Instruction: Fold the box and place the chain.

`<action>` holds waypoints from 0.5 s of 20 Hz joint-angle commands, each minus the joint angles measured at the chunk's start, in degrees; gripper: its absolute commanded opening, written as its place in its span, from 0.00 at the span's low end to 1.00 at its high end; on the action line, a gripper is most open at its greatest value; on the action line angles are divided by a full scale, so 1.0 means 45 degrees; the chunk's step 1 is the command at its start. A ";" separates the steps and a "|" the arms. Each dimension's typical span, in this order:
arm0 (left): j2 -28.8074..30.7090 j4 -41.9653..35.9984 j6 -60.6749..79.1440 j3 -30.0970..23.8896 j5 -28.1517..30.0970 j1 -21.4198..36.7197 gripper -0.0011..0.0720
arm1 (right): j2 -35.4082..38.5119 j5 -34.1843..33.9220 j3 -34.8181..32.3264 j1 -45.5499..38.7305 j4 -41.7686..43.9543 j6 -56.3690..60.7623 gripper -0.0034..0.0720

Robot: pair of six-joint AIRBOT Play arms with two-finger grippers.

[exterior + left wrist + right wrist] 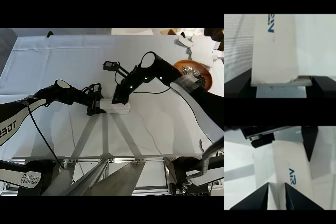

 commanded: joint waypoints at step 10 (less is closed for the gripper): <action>0.0000 0.0000 0.0005 0.0000 0.0010 0.0000 0.46 | 0.3050 -0.6999 -0.3988 0.1282 -0.2608 -0.1316 0.35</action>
